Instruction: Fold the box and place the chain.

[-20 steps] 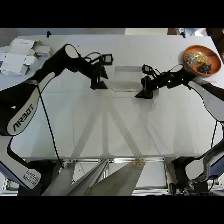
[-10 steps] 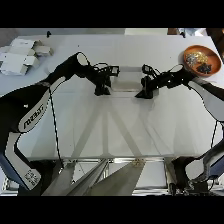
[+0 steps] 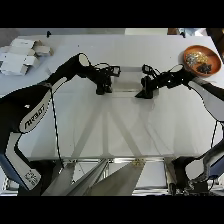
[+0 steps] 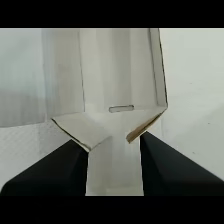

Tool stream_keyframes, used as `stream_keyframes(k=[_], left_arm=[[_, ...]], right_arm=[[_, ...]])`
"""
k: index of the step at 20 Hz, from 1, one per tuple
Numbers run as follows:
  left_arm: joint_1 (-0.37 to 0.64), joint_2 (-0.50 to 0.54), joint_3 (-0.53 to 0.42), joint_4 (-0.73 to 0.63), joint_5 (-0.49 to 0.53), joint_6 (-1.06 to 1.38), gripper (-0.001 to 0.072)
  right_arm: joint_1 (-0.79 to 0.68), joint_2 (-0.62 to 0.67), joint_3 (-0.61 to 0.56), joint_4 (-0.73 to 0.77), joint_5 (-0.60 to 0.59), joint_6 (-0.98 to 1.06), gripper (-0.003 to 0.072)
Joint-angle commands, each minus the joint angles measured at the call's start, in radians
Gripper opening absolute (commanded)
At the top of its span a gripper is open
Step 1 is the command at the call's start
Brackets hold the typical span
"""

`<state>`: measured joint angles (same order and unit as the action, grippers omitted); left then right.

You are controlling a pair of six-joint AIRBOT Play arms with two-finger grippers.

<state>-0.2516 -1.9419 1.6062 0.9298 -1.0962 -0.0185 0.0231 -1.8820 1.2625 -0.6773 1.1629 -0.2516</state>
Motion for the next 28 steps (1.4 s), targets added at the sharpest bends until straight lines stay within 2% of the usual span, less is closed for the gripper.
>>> stream_keyframes(k=[1,4,5,11,13,18,21,22,23,25,28], left_arm=[[-0.009,-0.001,0.0,-0.002,0.051,0.0,0.0329],[-0.014,-0.001,0.0,-0.006,0.038,0.0,0.0299],[-0.014,-0.001,0.0,-0.016,0.027,0.0,0.0265],[-0.018,-0.001,0.0,-0.068,-0.018,0.068,0.0262],[-0.018,-0.001,0.0,-0.08,-0.007,0.089,0.0131],[-0.018,-0.002,0.0,-0.1,-0.004,0.105,0.014],[-0.018,-0.002,0.0,-0.149,-0.002,0.105,0.0189],[-0.018,-0.003,0.0,-0.156,-0.001,0.105,0.0313],[-0.018,-0.004,0.0,-0.156,0.002,0.104,0.0405],[-0.018,-0.009,0.0,-0.155,0.0,0.097,0.0411],[-0.018,-0.01,-0.002,-0.155,0.0,0.09,0.049]], right_arm=[[0.001,-0.001,0.0,0.0,0.0,0.0,0.0525],[0.001,-0.001,0.0,0.0,0.0,0.0,0.0525],[0.001,-0.001,0.0,0.0,0.0,0.0,0.0525],[0.001,-0.001,0.0,0.0,0.0,0.0,0.0525],[0.001,-0.001,0.0,0.0,0.0,0.0,0.0525],[0.001,-0.001,0.0,0.0,0.0,0.0,0.0525],[0.001,-0.001,0.0,0.0,0.0,0.0,0.0525],[0.001,-0.001,0.0,0.0,0.0,0.0,0.0525],[0.001,-0.001,0.0,0.0,0.0,0.0,0.0525],[0.001,-0.001,0.0,0.0,0.0,0.0,0.0525],[0.001,-0.001,0.0,0.0,0.0,0.0,0.0525]])
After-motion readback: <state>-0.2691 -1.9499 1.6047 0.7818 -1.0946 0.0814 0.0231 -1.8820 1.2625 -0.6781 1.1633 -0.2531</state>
